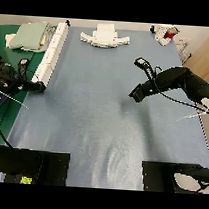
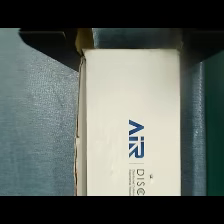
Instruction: Fold the box.
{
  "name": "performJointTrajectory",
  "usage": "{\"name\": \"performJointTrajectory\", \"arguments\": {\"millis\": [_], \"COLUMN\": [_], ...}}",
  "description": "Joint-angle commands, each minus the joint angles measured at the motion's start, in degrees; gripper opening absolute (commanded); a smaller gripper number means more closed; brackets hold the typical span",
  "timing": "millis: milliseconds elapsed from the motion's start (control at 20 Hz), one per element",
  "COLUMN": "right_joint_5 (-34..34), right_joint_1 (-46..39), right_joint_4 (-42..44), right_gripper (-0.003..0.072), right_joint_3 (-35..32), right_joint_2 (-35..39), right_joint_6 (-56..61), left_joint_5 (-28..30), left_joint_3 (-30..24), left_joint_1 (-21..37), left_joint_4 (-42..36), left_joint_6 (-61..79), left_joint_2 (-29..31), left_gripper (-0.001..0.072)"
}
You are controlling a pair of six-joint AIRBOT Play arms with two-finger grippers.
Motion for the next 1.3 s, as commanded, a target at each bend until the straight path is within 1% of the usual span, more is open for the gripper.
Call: {"name": "performJointTrajectory", "arguments": {"millis": [0, 200, 350, 500, 750, 850, 950, 1000, 1050, 1100, 1150, 1200, 1250], "right_joint_5": [0.02, 0.02, 0.02, 0.02, 0.02, 0.02, 0.02, 0.02, 0.02, 0.02, 0.02, 0.02, 0.02], "right_joint_1": [0.00, 0.00, 0.00, 0.00, 0.00, 0.00, 0.00, 0.00, 0.00, 0.00, 0.00, 0.00, 0.00], "right_joint_4": [0.00, 0.00, 0.00, 0.00, 0.00, 0.00, 0.00, 0.00, 0.00, 0.00, 0.00, 0.00, 0.00], "right_gripper": [0.0005, 0.0005, 0.0005, 0.0005, 0.0005, 0.0005, 0.0005, 0.0005, 0.0005, 0.0005, 0.0005, 0.0005, 0.0005], "right_joint_3": [0.04, 0.04, 0.04, 0.04, 0.04, 0.04, 0.04, 0.04, 0.04, 0.04, 0.04, 0.04, 0.04], "right_joint_2": [-0.02, -0.02, -0.02, -0.02, -0.02, -0.02, -0.02, -0.02, -0.02, -0.02, -0.02, -0.02, -0.02], "right_joint_6": [0.02, 0.02, 0.02, 0.02, 0.02, 0.02, 0.02, 0.02, 0.02, 0.02, 0.02, 0.02, 0.02], "left_joint_5": [-0.11, -0.96, -3.80, -9.75, -17.35, -19.12, -22.56, -24.92, -27.04, -28.63, -29.86, -31.50, -33.31], "left_joint_3": [-0.02, -0.02, -0.02, -0.02, -0.02, -0.02, -0.02, -0.02, -0.02, -0.02, -0.02, -0.02, -0.02], "left_joint_1": [-0.02, 0.04, 0.07, 0.07, 0.04, 0.04, -0.07, -0.17, -0.61, -1.84, -3.54, -6.19, -9.33], "left_joint_4": [0.04, 0.35, 3.43, 6.97, 13.55, 14.47, 14.08, 13.03, 12.04, 11.23, 10.27, 9.07, 8.52], "left_joint_6": [-0.20, -0.15, -0.20, -0.39, -7.23, -9.81, -11.85, -14.08, -15.76, -17.03, -18.58, -19.80, -20.28], "left_joint_2": [-0.07, 1.16, 4.66, 9.40, 18.80, 22.91, 26.88, 28.76, 30.34, 31.71, 32.44, 32.48, 32.09], "left_gripper": [0.0688, 0.0690, 0.0690, 0.0691, 0.0690, 0.0690, 0.0681, 0.0443, 0.0140, 0.0050, 0.0050, 0.0014, 0.0014]}}
